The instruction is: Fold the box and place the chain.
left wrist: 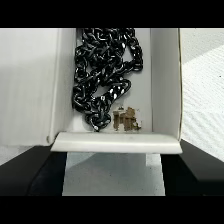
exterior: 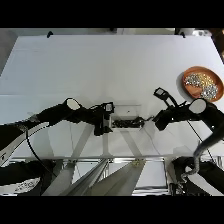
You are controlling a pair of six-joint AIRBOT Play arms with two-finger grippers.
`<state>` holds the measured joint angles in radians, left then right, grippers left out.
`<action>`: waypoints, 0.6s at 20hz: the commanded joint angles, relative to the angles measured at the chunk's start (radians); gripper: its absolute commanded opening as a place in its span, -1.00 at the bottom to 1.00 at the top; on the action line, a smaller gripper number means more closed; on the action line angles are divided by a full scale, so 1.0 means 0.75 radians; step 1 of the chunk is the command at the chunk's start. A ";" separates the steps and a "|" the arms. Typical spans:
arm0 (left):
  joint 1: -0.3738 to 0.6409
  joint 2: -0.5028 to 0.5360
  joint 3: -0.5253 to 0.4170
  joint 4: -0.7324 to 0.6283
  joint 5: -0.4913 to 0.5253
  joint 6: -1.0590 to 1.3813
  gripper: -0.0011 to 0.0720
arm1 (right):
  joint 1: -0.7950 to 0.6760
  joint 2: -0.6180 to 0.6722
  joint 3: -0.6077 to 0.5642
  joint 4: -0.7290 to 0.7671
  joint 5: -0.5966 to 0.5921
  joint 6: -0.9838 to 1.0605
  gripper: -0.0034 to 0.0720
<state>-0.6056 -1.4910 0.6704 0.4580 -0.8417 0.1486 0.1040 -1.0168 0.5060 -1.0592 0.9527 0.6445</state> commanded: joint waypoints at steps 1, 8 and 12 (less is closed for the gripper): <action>-0.001 0.001 0.001 0.000 0.000 0.001 -0.18 | 0.178 -0.040 -0.001 -0.218 -0.163 -0.159 -0.64; -0.001 0.001 0.001 0.000 0.000 0.001 -0.18 | 0.284 -0.042 -0.001 -0.218 -0.337 -0.309 0.04; -0.001 0.001 0.001 0.000 0.000 0.001 -0.18 | 0.284 -0.093 -0.001 -0.207 -0.291 -0.352 -0.07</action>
